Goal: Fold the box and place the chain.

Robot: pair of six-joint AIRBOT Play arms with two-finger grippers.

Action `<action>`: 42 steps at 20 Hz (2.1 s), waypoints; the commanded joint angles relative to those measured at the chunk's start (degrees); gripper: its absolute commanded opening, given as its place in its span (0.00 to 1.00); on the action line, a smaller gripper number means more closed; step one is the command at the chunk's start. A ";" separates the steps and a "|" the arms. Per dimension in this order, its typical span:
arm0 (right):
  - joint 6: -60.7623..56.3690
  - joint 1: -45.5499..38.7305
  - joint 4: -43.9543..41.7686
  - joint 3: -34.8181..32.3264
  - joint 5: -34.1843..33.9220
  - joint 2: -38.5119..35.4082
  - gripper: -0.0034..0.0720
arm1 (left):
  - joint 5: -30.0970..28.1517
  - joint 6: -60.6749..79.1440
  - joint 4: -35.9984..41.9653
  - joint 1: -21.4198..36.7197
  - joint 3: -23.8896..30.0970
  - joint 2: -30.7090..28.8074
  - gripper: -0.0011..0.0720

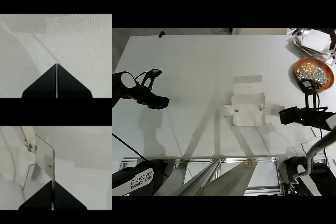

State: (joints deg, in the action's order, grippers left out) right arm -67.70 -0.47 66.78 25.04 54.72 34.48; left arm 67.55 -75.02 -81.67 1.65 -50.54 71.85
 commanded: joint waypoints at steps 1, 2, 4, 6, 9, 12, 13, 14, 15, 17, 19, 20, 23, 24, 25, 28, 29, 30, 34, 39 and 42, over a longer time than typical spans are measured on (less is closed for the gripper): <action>-1.55 4.50 -2.19 -3.61 -4.22 -1.70 0.06 | -0.02 0.00 -0.02 0.04 0.00 0.00 0.03; -1.53 5.14 -2.19 -3.61 -4.22 -1.70 0.06 | 0.00 0.00 -0.02 0.04 0.00 -0.02 0.03; -1.51 5.53 -2.16 -3.61 -4.15 -1.70 0.06 | -0.04 0.00 0.00 0.04 0.00 0.00 0.03; -1.51 5.51 -2.14 -3.61 -3.91 -1.70 0.07 | -0.83 0.00 0.26 0.04 0.00 0.02 0.03; -1.49 5.53 -2.14 -3.61 -2.67 -1.70 0.07 | -3.21 -0.04 2.51 0.04 0.00 0.09 0.03; -1.46 5.51 -2.14 -3.61 -2.45 -1.70 0.07 | -2.58 1.77 8.52 0.04 0.02 0.13 0.21; -1.46 5.53 -2.14 -3.61 -2.40 -1.70 0.07 | -2.58 5.53 13.25 0.04 0.02 0.24 0.63; -1.46 5.53 -2.14 -3.61 -2.27 -1.70 0.07 | -2.60 11.45 21.75 0.04 0.00 0.63 0.69; -1.46 5.51 -2.14 -3.61 -2.05 -1.70 0.07 | -1.51 20.90 32.85 -0.02 0.00 1.57 0.69; -1.46 5.53 -2.14 -3.61 -1.60 -1.70 0.07 | 1.92 37.88 52.43 -1.49 -0.02 4.35 0.69; -1.46 5.53 -2.16 -3.61 -1.53 -1.70 0.07 | 2.14 45.77 60.06 -5.09 -0.55 7.50 0.69; -1.46 5.51 -2.14 -3.61 -1.55 -1.70 0.07 | 2.12 47.04 60.11 -7.63 -1.53 9.57 0.69; -1.46 5.51 -2.16 -3.61 -1.46 -1.70 0.07 | 2.12 48.57 60.08 -14.60 -6.19 16.28 0.71; -1.44 5.53 -2.14 -3.61 -1.33 -1.70 0.07 | 2.14 48.17 60.11 -16.35 -8.37 18.51 0.71; -1.44 5.53 -2.14 -3.61 -1.07 -1.70 0.07 | 2.25 47.76 60.11 -17.97 -10.93 20.92 0.71; -1.42 5.53 -2.16 -3.61 -0.13 -1.70 0.07 | 3.67 46.01 59.87 -21.05 -17.07 26.86 0.71; -1.42 5.53 -2.14 -3.61 -0.07 -1.70 0.07 | 3.74 45.68 59.95 -21.68 -18.10 28.24 0.71; -1.25 5.51 -2.16 -3.61 -0.09 -1.70 0.07 | 2.75 45.68 60.08 -22.16 -18.25 29.14 0.71; -1.27 5.53 -2.16 -3.61 -0.13 -1.70 0.07 | 2.64 45.62 59.98 -23.74 -18.25 32.81 0.71; -1.29 5.51 -2.16 -3.61 -0.13 -1.70 0.07 | 2.73 48.37 62.16 -25.88 -18.25 34.75 0.70; -1.31 5.51 -2.19 -3.61 -0.07 -1.70 0.07 | 0.24 49.42 62.45 -27.10 -18.25 34.75 0.70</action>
State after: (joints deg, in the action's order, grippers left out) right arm -68.99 4.99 64.64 21.45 54.57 32.82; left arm 69.47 -27.05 -19.81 -24.32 -68.71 106.17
